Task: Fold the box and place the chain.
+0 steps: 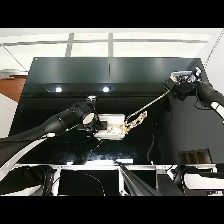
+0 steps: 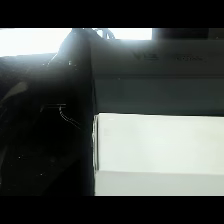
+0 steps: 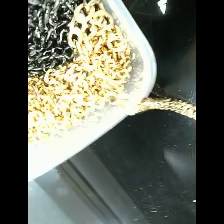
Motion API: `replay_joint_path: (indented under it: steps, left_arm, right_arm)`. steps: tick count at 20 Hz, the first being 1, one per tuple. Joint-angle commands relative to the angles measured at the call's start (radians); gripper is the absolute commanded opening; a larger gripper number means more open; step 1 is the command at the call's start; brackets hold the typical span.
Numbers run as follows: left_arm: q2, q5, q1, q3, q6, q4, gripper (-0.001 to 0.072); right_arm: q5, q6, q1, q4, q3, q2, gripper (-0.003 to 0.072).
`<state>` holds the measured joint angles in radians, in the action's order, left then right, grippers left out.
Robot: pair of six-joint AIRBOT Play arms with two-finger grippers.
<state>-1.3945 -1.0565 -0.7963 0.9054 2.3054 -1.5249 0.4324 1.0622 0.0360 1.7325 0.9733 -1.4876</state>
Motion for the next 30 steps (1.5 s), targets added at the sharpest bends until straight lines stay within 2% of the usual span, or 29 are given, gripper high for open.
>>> replay_joint_path:
  steps: [1, 2, 6, 11, 13, 16, 19, 21, 24, 27, 30]
  left_arm:
    - [0.0, 0.001, -0.001, 0.0, 0.0, 0.0, 0.0032]
    - [0.0, 0.001, -0.001, 0.0, 0.0, 0.0, 0.0032]
    - [0.0, 0.0, -0.001, 0.0, 0.0, 0.003, 0.0032]
    - [0.0, 0.0, -0.001, 0.0, 0.0, 0.012, 0.0032]
    - [0.0, 0.0, -0.001, 0.0, 0.0, 0.012, 0.0032]
    - [0.0, 0.0, -0.001, 0.0, 0.0, 0.012, 0.0032]
    - [0.0, 0.0, -0.001, 0.0, 0.0, 0.012, 0.0032]
    - [0.0, 0.0, -0.001, 0.0, 0.0, 0.012, 0.0032]
    - [0.0, 0.001, -0.001, 0.0, 0.0, 0.011, 0.0032]
    - [0.0, 0.001, -0.001, 0.0, 0.0, 0.012, 0.0032]
    - [0.0, 0.001, -0.001, 0.0, 0.0, 0.011, 0.0032]
  right_arm:
    - [0.013, -0.018, 0.001, 0.022, 0.031, -0.032, 0.0078]
    - [0.051, -0.008, 0.001, 0.022, 0.045, -0.031, 0.0024]
    - [0.212, 0.196, 0.001, 0.021, 0.125, 0.034, 0.0023]
    - [0.372, 0.417, 0.0, 0.022, 0.214, 0.294, 0.0023]
    - [0.472, 0.481, 0.0, 0.038, 0.252, 0.407, 0.0023]
    - [0.636, 0.592, 0.0, 0.157, 0.273, 0.558, 0.0023]
    - [0.746, 0.683, -0.005, 0.354, 0.273, 0.663, 0.0023]
    - [0.794, 0.704, -0.041, 0.451, 0.273, 0.704, 0.0023]
    - [0.84, 0.694, -0.159, 0.463, 0.269, 0.718, 0.0023]
    - [0.803, 0.647, -0.333, 0.467, 0.249, 0.716, 0.0023]
    - [0.717, 0.612, -0.507, 0.467, 0.245, 0.7, 0.0023]
